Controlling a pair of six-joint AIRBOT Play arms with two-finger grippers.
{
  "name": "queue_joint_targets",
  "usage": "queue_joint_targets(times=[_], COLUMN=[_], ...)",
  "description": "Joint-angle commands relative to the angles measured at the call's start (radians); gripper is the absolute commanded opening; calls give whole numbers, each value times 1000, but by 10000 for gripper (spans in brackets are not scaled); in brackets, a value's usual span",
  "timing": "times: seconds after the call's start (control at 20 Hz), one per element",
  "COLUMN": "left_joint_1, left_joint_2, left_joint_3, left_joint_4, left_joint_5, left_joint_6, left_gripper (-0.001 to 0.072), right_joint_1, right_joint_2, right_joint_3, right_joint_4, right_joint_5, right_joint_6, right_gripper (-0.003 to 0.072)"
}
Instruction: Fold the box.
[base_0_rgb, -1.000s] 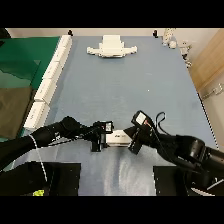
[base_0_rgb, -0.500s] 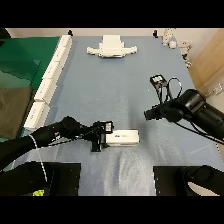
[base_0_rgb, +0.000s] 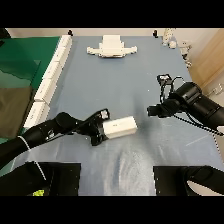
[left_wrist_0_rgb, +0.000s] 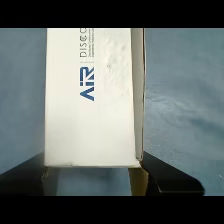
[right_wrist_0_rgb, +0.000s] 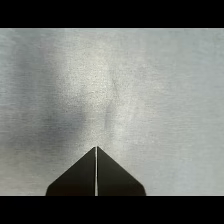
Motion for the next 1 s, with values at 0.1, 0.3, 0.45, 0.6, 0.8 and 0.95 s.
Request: queue_joint_targets(times=[0.1, 0.3, 0.45, 0.6, 0.8, 0.95], left_joint_1=[281, 504, 580, 593, 605, 613], left_joint_2=[-24, -249, -427, -566, -723, -798], left_joint_3=[145, 366, 523, 668, 846, 934], left_joint_4=[344, 351, 348, 348, 357, 384], left_joint_5=[139, 149, 150, 152, 147, 130], left_joint_6=[-571, -612, -658, -683, -770, -796], left_gripper=[427, 427, 427, 427, 427, 427], right_joint_1=[-2, -2, -2, -2, -2, -2], right_joint_2=[-3, -3, -3, -3, -3, -3], right_joint_3=[2, 2, 2, 2, 2, 2], right_joint_4=[0, 1, 1, 1, 1, 0], right_joint_5=[-6, -6, -6, -6, -6, -6], right_joint_6=[6, 6, 6, 6, 6, 6], right_gripper=[18, 17, 17, 17, 18, 18])
